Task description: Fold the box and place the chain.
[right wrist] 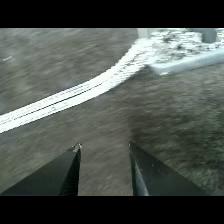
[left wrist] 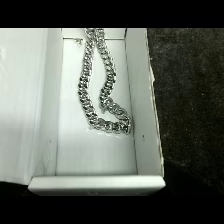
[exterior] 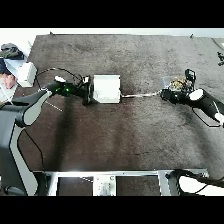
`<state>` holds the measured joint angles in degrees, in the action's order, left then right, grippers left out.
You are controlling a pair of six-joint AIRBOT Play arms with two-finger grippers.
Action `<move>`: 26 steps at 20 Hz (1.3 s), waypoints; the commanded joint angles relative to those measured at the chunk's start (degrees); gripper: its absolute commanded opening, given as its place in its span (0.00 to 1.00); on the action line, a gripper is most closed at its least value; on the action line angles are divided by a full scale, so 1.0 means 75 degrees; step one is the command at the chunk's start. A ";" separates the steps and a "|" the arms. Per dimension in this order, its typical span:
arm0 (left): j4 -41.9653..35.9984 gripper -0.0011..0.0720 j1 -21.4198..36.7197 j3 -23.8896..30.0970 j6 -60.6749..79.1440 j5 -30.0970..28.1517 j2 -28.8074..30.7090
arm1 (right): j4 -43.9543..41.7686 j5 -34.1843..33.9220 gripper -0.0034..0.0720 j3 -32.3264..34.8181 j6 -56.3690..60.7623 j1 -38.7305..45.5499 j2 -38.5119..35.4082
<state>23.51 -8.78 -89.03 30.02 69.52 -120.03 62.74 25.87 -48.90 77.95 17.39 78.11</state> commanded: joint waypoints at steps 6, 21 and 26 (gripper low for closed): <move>0.0003 0.39 0.0000 -0.0003 0.0003 0.0000 -0.0006 | -0.0691 -0.0947 0.57 -0.0702 0.0012 -0.0099 0.1233; 0.0000 0.39 0.0000 0.0000 0.0003 0.0000 -0.0006 | -0.1215 -0.1096 0.03 -0.1381 0.0009 -0.1084 0.0796; 0.0000 0.39 0.0000 0.0000 0.0003 0.0000 -0.0006 | -0.1142 -0.1032 0.03 -0.1381 -0.0166 -0.1714 -0.0600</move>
<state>23.49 -8.78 -89.03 30.02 69.52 -120.03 54.00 17.87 -59.24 77.49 6.87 78.83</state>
